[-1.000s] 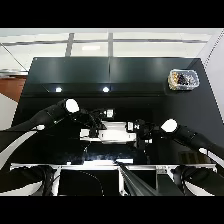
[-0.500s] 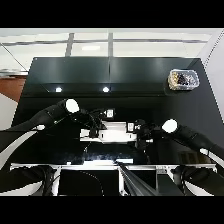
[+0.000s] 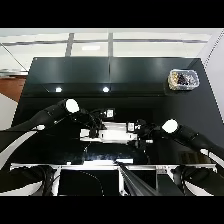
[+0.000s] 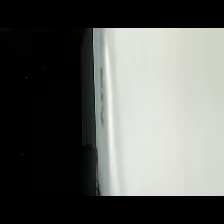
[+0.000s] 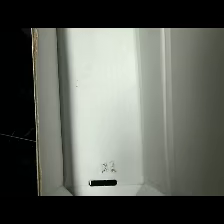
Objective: Fold the box and place the chain.
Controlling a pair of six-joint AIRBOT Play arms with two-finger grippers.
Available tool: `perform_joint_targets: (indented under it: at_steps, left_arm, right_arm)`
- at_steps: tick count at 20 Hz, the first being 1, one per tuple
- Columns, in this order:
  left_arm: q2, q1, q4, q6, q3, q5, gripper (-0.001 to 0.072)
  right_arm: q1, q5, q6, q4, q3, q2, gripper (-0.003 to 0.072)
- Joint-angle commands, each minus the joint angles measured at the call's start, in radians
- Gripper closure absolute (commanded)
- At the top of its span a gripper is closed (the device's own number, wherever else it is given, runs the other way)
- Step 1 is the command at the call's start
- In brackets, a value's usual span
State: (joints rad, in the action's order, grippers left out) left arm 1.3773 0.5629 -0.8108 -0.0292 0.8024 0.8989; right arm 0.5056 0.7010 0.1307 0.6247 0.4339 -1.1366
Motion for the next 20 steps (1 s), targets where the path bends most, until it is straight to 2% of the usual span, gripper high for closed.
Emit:
perform_joint_targets:
  at_steps: [1,2,7,11,12,13,14,16,18,20]
  left_arm:
    - [0.000,-0.001,-0.001,-0.001,0.001,0.005,0.0310]
    - [-0.002,-0.001,-0.011,-0.018,0.001,0.013,0.0200]
    - [-0.063,-0.039,-0.232,-0.230,0.003,0.111,0.0190]
    - [-0.184,-0.126,-0.261,-0.315,0.003,0.178,0.0192]
    - [-0.222,-0.156,-0.271,-0.364,0.002,0.188,0.0217]
    - [-0.259,-0.185,-0.276,-0.433,0.002,0.209,0.0384]
    - [-0.293,-0.222,-0.273,-0.497,0.002,0.251,0.0670]
    - [-0.336,-0.272,-0.234,-0.598,-0.004,0.375,0.0679]
    - [-0.352,-0.270,-0.169,-0.615,-0.031,0.481,0.0679]
    - [-0.353,-0.248,0.004,-0.618,-0.091,0.479,0.0679]
  right_arm:
    - [0.000,0.002,0.000,0.000,0.000,0.000,0.0155]
    - [0.000,0.002,0.000,0.000,0.000,0.000,0.0155]
    - [0.000,0.001,0.000,0.000,0.000,0.000,0.0155]
    - [0.000,-0.006,0.001,0.001,0.000,0.000,0.0154]
    - [0.000,-0.006,0.001,0.005,0.000,0.000,0.0154]
    - [0.000,-0.006,0.001,0.009,0.000,0.001,0.0154]
    - [0.000,-0.006,0.001,0.012,0.000,0.000,0.0154]
    - [0.001,-0.006,0.000,0.011,0.000,0.000,0.0154]
    - [0.001,-0.006,0.000,0.012,0.000,0.000,0.0154]
    - [0.001,-0.006,0.001,0.011,0.000,0.000,0.0154]
